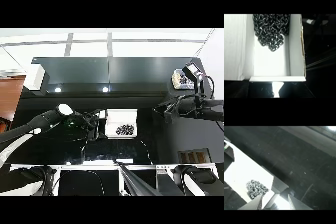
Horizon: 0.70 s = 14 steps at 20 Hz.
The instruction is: Fold the box and place the chain.
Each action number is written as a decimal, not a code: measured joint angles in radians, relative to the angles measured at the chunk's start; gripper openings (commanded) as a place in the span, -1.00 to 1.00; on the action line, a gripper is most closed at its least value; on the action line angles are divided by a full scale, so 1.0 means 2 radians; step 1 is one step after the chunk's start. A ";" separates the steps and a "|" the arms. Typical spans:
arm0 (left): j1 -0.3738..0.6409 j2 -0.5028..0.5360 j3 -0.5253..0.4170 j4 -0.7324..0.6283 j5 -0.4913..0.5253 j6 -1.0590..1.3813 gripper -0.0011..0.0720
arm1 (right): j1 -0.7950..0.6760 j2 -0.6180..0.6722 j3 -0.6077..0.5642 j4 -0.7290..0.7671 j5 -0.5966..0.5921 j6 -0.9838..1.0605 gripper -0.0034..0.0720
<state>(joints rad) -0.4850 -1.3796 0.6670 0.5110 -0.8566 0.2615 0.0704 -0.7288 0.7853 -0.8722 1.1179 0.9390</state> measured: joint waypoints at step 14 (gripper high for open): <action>-0.006 -0.002 0.003 -0.045 0.019 0.011 0.97 | 0.000 0.000 0.000 0.002 -0.002 0.000 0.07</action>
<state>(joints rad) -0.4980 -1.3842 0.6735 0.4210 -0.8188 0.2829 0.0704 -0.7292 0.7853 -0.8688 1.1149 0.9390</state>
